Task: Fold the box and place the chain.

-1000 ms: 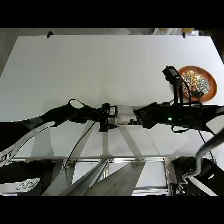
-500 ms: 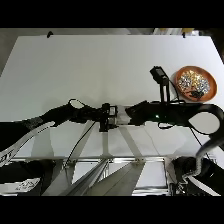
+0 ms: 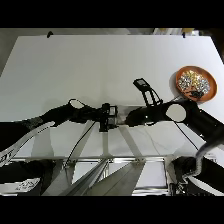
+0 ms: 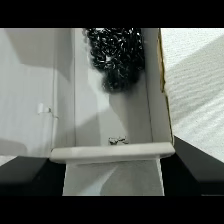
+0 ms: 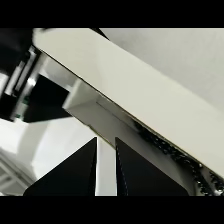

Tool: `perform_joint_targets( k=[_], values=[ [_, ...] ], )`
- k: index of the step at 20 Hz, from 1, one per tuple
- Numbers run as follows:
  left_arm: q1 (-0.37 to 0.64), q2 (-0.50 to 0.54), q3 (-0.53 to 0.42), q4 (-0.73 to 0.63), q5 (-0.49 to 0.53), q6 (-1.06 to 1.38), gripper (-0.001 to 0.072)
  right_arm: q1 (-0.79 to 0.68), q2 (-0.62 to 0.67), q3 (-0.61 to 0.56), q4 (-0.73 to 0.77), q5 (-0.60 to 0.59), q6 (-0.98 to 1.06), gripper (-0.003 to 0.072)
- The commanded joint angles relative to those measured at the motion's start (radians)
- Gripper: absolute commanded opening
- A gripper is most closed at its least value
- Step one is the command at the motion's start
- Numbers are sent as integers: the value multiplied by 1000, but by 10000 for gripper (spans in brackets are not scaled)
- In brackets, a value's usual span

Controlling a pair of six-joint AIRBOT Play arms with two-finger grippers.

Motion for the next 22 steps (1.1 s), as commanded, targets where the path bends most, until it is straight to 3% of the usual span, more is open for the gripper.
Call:
perform_joint_targets(
  k=[1,6,9,12,15,19,22],
  values=[
    [0,0,0,0,0,0,68,-13,12,14,-15,66,-97,139],
    [0,0,0,0,0,0,68,-188,169,18,-68,245,-586,108],
    [0,0,0,0,0,0,68,-320,184,12,-134,326,-925,110],
    [0,0,0,0,0,0,68,-427,160,-44,-105,317,-1223,136],
    [0,0,0,0,0,0,68,-444,123,-127,-27,263,-1426,273],
    [0,0,0,0,0,0,68,-444,60,-206,185,135,-1599,277],
    [0,0,0,0,0,0,68,-444,-3,-209,226,103,-1635,269]
  ],
)
